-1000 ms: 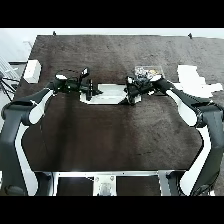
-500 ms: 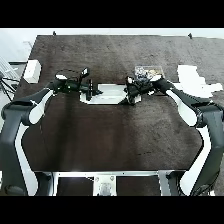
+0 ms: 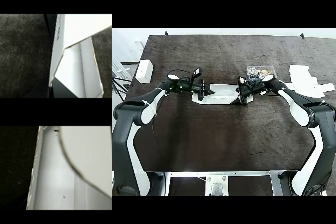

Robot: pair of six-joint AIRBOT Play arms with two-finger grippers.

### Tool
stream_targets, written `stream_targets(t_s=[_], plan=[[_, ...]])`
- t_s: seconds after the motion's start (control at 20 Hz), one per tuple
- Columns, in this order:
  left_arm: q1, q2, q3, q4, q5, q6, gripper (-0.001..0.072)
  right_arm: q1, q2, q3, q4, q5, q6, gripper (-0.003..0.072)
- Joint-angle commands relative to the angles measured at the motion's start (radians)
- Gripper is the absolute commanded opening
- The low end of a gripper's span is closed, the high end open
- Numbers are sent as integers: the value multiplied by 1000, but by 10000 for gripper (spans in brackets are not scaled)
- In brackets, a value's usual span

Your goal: Fold the box and place the chain.

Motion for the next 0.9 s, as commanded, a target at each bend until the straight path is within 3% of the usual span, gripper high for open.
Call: stream_targets(t_s=[0.0,0.85], plan=[[0,0,0,0,0,0,21,0,-1,0,0,2,0,581],[0,0,0,-7,-4,-11,23,0,-1,0,0,2,0,581]])
